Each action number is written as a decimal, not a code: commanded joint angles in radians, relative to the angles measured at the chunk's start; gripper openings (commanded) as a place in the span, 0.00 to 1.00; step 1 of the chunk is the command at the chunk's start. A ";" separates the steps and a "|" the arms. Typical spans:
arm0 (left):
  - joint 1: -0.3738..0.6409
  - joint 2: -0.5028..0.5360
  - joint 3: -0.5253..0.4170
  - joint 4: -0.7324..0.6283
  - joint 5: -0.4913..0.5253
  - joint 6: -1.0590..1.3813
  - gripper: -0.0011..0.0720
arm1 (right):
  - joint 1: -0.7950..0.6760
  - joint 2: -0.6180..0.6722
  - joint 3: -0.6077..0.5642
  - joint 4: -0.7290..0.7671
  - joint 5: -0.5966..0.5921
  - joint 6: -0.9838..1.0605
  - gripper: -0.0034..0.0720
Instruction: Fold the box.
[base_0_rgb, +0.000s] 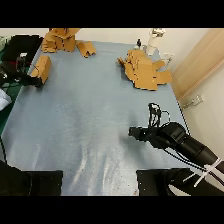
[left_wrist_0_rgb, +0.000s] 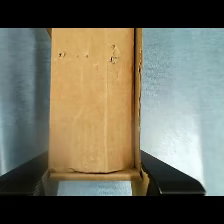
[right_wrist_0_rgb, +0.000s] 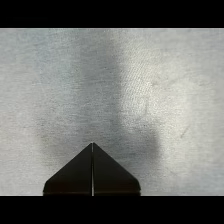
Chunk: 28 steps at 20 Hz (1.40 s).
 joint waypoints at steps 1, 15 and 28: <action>-0.019 -0.056 0.001 0.001 0.104 0.006 0.59 | 0.000 -0.001 0.001 0.000 0.000 0.000 0.05; -0.022 -0.054 0.002 0.001 0.182 0.002 0.97 | 0.000 -0.001 0.001 -0.006 0.029 0.000 0.05; 0.044 0.206 0.002 0.007 -0.162 -0.006 0.97 | 0.000 -0.001 0.001 0.013 0.011 -0.013 0.05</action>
